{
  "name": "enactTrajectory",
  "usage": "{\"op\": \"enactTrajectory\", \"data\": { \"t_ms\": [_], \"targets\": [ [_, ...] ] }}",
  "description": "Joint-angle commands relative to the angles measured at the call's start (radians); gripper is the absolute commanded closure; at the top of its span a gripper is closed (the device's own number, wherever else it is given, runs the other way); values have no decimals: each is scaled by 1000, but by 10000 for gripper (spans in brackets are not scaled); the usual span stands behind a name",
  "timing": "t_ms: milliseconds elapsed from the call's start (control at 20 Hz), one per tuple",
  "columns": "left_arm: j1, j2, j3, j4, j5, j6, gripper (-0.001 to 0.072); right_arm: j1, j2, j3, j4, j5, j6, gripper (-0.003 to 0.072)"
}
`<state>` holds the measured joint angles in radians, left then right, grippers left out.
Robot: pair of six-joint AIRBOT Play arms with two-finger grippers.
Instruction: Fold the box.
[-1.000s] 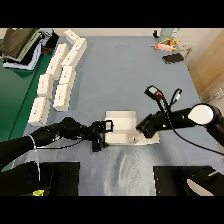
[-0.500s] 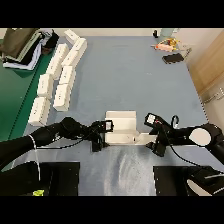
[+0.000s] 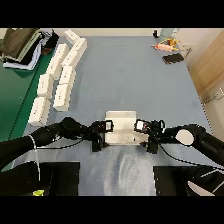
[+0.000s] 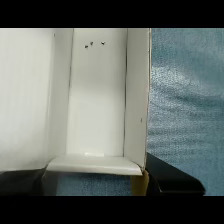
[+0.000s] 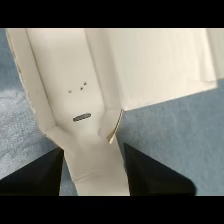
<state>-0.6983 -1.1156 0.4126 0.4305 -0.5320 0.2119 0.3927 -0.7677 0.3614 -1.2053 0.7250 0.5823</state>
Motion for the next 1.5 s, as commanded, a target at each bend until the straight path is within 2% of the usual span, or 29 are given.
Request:
{"op": "enactTrajectory", "data": {
  "t_ms": [0,50,150,250,350,400,500,550,600,1050,1400,1450],
  "targets": [
    [0,0,0,0,0,0,296,6,-13,10,-2,-62,-8,222],
    [0,0,0,0,0,0,296,6,-14,11,-2,-63,-8,229],
    [0,0,0,0,0,0,296,6,-21,12,0,-63,-9,326],
    [0,0,0,0,0,0,296,9,-28,12,45,-51,-63,326],
    [0,0,0,0,0,0,296,9,-31,12,100,-44,-116,422],
    [0,0,0,0,0,0,296,9,-31,12,113,-41,-121,426],
    [0,0,0,0,0,0,296,13,-31,12,112,-27,-121,546],
    [0,0,0,0,0,0,296,14,-31,12,117,-27,-121,550],
    [0,0,0,0,0,0,296,15,-31,12,119,-29,-121,614],
    [0,0,0,0,0,0,296,18,-57,13,198,-79,-179,619],
    [0,0,0,0,0,0,296,95,-89,12,198,-106,-192,618],
    [0,0,0,0,0,0,296,95,-89,12,194,-119,-192,595]
  ]
}}
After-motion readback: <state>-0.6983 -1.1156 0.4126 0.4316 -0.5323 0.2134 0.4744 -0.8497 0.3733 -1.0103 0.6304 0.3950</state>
